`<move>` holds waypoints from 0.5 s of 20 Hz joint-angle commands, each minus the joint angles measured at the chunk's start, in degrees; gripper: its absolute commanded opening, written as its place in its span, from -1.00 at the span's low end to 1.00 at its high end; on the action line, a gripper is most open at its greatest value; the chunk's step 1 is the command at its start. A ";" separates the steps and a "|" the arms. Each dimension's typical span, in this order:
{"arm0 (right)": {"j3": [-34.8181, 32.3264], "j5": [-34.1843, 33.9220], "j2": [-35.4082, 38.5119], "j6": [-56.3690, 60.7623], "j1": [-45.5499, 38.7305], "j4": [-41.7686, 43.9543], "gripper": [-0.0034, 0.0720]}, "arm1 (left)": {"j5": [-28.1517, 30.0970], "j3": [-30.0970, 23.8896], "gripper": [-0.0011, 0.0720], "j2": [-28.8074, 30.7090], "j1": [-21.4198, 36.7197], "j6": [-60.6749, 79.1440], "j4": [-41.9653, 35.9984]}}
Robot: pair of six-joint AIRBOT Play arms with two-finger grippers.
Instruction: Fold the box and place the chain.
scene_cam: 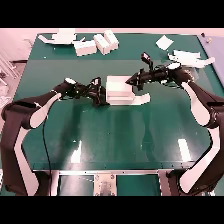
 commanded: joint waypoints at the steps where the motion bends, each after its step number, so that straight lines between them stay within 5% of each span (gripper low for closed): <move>1: -0.09 -1.25 -0.02 2.03 0.94 -6.05 -0.88 | 0.09 0.04 0.42 0.04 0.02 0.07 0.00; 10: -0.50 -1.11 -0.37 -5.11 1.66 -10.88 -0.88 | 0.13 0.04 0.42 0.04 0.02 0.07 0.00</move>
